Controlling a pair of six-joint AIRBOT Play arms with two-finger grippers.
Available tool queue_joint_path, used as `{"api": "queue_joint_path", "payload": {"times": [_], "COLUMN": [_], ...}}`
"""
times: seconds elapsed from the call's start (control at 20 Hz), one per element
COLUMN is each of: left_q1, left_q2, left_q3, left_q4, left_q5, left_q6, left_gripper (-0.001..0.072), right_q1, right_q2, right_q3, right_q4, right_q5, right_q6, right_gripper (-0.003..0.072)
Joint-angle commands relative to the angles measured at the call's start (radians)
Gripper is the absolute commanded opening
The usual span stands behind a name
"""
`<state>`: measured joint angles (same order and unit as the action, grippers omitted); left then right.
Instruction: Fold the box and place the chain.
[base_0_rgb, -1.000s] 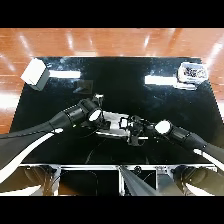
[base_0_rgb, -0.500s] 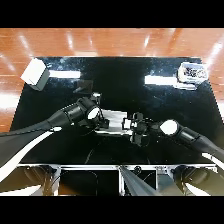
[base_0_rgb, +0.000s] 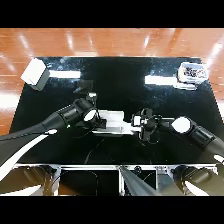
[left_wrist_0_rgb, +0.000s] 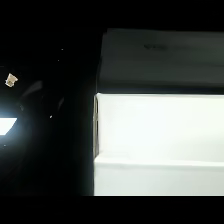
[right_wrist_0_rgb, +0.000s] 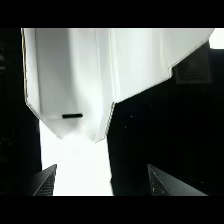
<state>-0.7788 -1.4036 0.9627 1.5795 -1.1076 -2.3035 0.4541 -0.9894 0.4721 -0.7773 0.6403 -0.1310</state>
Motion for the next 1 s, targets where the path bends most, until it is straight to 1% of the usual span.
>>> {"api": "queue_joint_path", "payload": {"times": [0.0,0.15,0.2,0.5,0.65,0.8,0.85,0.9,0.95], "left_q1": [-0.002,0.006,0.007,0.007,0.007,0.007,0.006,0.006,0.006], "left_q2": [0.006,0.006,0.006,0.005,0.005,0.005,0.005,0.005,0.005], "left_q3": [-0.022,-0.021,-0.021,-0.021,-0.021,-0.021,-0.021,-0.021,-0.021], "left_q4": [-0.024,-0.025,-0.024,-0.021,-0.021,-0.022,-0.022,-0.022,-0.022], "left_q5": [0.036,0.051,0.049,0.048,0.048,0.045,0.043,0.042,0.04], "left_q6": [-0.056,-0.061,-0.06,-0.038,-0.033,-0.022,-0.018,-0.018,-0.017], "left_gripper": [0.0022,0.0021,0.0022,0.0021,0.0022,0.0021,0.0022,0.0021,0.0021], "right_q1": [-0.009,-0.009,-0.009,0.002,0.037,0.06,0.06,0.06,0.061], "right_q2": [-0.028,-0.08,-0.093,-0.103,-0.125,-0.147,-0.148,-0.148,-0.149], "right_q3": [-0.002,-0.002,-0.002,-0.002,-0.002,-0.002,-0.002,-0.002,-0.002], "right_q4": [0.019,0.151,0.169,0.19,0.257,0.258,0.258,0.258,0.259], "right_q5": [0.006,0.008,0.008,0.008,-0.028,-0.06,-0.06,-0.06,-0.06], "right_q6": [-0.098,-0.247,-0.275,-0.29,-0.314,-0.338,-0.338,-0.338,-0.338], "right_gripper": [0.072,0.072,0.072,0.0713,0.0714,0.0713,0.0645,0.0452,0.0417]}}
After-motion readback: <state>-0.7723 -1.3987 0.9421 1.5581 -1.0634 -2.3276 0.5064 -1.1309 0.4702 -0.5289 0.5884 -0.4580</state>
